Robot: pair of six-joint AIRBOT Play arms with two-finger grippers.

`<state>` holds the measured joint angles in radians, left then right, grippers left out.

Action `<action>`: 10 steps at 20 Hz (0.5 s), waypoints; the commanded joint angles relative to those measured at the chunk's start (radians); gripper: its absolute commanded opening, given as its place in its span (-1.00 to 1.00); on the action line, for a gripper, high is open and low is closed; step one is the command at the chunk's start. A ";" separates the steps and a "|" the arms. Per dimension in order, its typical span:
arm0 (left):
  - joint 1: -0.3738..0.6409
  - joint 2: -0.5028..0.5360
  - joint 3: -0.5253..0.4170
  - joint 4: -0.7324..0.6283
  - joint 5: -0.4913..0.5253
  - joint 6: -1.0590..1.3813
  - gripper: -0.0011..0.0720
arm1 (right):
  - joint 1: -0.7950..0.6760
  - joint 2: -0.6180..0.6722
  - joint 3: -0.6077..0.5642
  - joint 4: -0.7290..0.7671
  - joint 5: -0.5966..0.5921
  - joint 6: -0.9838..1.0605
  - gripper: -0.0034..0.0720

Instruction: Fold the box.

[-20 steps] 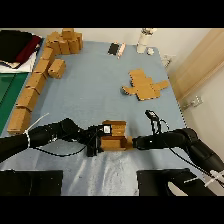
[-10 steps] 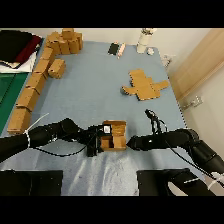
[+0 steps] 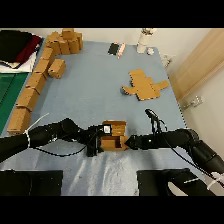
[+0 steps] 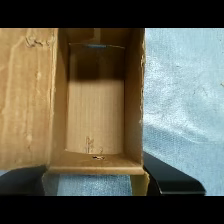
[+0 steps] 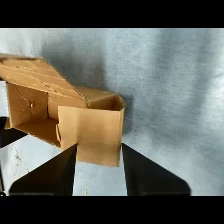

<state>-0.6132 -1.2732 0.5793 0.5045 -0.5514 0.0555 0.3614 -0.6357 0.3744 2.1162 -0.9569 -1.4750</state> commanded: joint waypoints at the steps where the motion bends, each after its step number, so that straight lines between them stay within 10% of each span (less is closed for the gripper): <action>1: 0.000 -0.001 0.000 0.000 0.000 0.000 -0.03 | 0.035 -0.012 0.007 0.000 0.056 0.000 0.25; 10: 0.000 -0.001 0.000 0.000 0.000 0.000 -0.03 | 0.335 -0.353 0.311 -0.450 -0.089 0.349 0.15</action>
